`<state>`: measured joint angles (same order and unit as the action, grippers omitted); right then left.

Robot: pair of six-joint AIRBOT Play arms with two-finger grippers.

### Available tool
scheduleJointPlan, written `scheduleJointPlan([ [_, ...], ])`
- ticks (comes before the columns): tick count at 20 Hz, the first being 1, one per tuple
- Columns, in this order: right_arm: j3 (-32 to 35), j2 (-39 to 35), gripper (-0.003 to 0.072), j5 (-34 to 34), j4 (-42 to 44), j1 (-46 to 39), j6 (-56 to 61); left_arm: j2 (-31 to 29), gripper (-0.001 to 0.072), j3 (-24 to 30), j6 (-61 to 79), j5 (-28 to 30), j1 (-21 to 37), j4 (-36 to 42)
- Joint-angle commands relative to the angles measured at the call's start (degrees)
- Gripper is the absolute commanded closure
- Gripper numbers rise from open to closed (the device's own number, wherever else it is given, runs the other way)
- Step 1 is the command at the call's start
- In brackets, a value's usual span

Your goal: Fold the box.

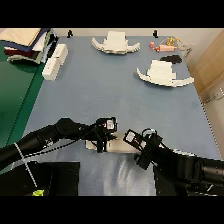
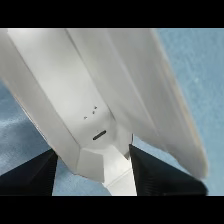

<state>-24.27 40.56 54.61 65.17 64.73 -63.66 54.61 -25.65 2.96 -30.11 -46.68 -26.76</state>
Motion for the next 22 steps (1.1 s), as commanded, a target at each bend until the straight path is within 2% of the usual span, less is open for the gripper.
scheduleJointPlan([
  [1,-0.1,-0.2,0.0025,1.2,-1.2,0.0,3.8,0.0,0.0694,0.0,0.0,0.0,0.0,0.0],
  [10,-2.6,-0.3,0.0024,2.1,0.4,0.0,5.8,0.0,0.0694,0.0,0.0,0.0,0.0,0.0],
  [15,-2.5,-0.2,0.0,3.7,0.2,0.0,5.5,0.0,0.0694,0.0,0.0,0.0,0.0,0.0],
  [16,-2.5,-0.2,-0.0034,4.4,0.1,0.0,5.0,0.0,0.0693,0.0,0.0,0.0,0.0,0.0],
  [22,-2.5,-0.3,-0.0034,4.4,0.2,-0.7,-0.5,0.0,0.0693,0.0,0.0,0.0,0.0,0.0],
])
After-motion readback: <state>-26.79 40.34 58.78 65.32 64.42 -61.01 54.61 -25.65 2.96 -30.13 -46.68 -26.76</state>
